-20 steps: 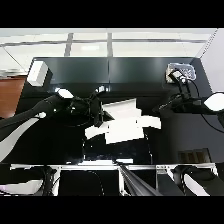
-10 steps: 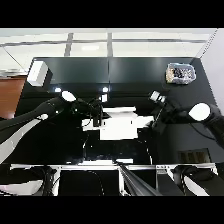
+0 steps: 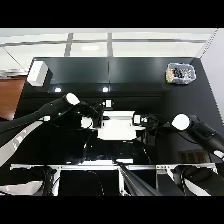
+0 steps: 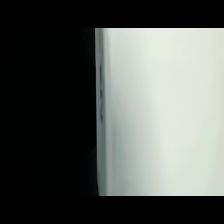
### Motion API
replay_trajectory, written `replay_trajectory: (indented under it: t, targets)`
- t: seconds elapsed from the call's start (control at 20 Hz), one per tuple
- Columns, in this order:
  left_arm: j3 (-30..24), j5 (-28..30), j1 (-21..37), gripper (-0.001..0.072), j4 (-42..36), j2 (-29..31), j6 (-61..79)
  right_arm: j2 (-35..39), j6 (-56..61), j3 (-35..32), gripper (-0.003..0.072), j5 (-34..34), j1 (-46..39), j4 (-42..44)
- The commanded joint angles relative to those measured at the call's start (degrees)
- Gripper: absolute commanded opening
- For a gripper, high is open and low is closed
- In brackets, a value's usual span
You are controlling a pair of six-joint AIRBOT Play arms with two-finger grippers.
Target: Fold the box and place the chain.
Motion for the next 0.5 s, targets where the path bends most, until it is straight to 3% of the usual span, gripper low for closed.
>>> replay_trajectory:
  t: [0.0, 0.45]
  targets:
    - [0.0, 0.5, -0.1, 0.0024, 0.5, 0.0, -0.3, -2.7, -2.8, -0.2, 0.0703, -1.6, 3.6, 1.3]
    - [0.0, 0.5, -0.1, 0.0024, 0.5, 0.0, -0.3, -4.7, -2.1, -0.2, 0.0703, -11.4, 8.0, 2.7]
